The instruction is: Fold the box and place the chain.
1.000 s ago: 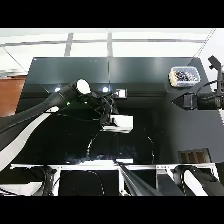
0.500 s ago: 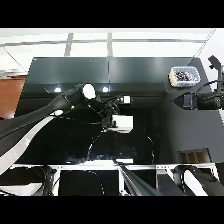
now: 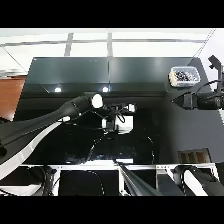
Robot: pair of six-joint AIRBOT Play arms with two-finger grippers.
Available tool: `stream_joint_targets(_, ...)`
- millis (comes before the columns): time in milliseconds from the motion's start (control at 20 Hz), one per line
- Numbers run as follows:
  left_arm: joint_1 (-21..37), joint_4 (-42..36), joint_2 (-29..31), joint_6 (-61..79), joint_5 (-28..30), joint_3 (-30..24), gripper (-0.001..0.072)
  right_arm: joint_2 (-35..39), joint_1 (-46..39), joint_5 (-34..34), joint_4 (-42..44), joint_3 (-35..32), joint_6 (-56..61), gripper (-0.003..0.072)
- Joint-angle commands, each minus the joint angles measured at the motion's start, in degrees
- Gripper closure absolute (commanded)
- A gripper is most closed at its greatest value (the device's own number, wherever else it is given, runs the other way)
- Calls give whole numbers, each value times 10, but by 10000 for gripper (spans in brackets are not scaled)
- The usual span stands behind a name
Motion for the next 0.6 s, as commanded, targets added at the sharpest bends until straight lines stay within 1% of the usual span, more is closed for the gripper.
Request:
stream_joint_targets(0, -3, 83, 3, -51, -5, 0, 485, 0, 0, -7, 0, 0, 0, 672)
stream_joint_targets(100, 32, 127, 16, -101, -5, 5, 477, 0, 0, -9, 0, 0, 0, 672)
stream_joint_targets(200, 103, 172, 31, -180, -5, 20, 477, 0, 0, -12, 0, 0, 0, 672)
stream_joint_targets(300, 202, 219, 43, -253, -3, 43, 477, 0, 0, -21, 1, 0, 1, 672)
stream_joint_targets(350, 262, 232, 46, -279, 0, 59, 477, 0, 0, -27, 0, 0, 3, 672)
stream_joint_targets(400, 320, 232, 45, -294, 0, 78, 462, 0, 0, -31, 0, 0, 7, 672)
stream_joint_targets(450, 382, 231, 41, -297, 0, 101, 396, 0, 0, -33, 1, 0, 19, 672)
stream_joint_targets(500, 440, 230, 32, -297, -8, 134, 349, 0, 0, -31, 2, 0, 33, 672)
stream_joint_targets(550, 494, 218, 18, -301, -16, 170, 350, 0, 0, -27, 2, 0, 45, 672)
